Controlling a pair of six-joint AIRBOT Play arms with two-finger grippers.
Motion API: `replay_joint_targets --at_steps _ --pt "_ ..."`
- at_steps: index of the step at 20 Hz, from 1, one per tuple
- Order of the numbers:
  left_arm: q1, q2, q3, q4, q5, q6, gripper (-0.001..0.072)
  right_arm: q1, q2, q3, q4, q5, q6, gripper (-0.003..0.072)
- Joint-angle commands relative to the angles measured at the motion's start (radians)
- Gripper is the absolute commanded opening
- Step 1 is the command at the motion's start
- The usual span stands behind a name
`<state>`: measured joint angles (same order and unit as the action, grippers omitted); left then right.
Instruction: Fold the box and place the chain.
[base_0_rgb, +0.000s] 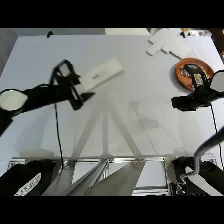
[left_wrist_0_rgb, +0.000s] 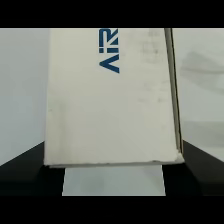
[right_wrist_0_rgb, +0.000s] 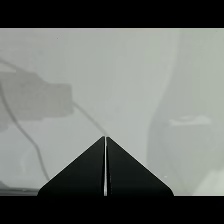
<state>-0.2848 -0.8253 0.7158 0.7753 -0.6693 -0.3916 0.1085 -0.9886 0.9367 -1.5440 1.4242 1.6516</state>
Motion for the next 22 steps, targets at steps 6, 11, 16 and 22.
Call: replay_joint_targets --at_steps 6,11,16,22 --pt "0.547 0.197 -0.022 0.690 -0.176 -0.847 0.0004 0.000 -0.001 0.001 0.000 0.000 0.000 0.0019" --pt "0.783 0.184 -0.188 0.665 -0.197 -0.903 0.0004 0.000 -0.001 0.001 0.000 0.000 0.000 0.0019" --pt "0.840 0.155 -0.401 0.769 -0.169 -0.907 0.0008 0.000 -0.001 0.001 0.000 0.000 0.000 0.0019" --pt "0.838 0.181 -0.425 0.783 -0.131 -0.853 0.0031 0.000 -0.001 0.001 0.000 0.000 0.000 0.0019"
